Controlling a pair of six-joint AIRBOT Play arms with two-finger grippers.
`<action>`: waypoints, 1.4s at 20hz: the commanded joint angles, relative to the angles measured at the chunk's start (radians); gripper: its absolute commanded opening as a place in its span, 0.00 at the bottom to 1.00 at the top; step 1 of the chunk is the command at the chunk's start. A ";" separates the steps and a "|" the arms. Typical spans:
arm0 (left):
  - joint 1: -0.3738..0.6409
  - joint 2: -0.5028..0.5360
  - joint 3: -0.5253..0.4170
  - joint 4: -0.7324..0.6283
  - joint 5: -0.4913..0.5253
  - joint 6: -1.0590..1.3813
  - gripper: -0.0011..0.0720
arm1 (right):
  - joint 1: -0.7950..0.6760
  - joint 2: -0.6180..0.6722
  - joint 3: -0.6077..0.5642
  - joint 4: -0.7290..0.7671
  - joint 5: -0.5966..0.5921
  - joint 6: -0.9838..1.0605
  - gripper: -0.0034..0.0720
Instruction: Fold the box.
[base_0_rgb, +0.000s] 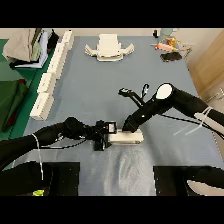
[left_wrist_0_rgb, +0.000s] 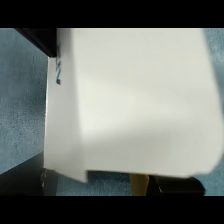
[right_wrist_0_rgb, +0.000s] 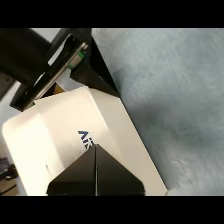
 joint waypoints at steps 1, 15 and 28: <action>0.000 0.000 0.000 0.000 0.001 0.000 0.71 | 0.092 0.078 -0.059 -0.029 -0.117 -0.056 0.05; 0.000 0.000 0.000 0.000 0.001 0.000 0.71 | 0.287 0.402 -0.376 -0.281 -0.584 -0.268 0.18; 0.000 0.000 0.000 0.000 0.001 0.000 0.71 | 0.307 0.402 -0.375 -0.306 -0.534 -0.342 0.70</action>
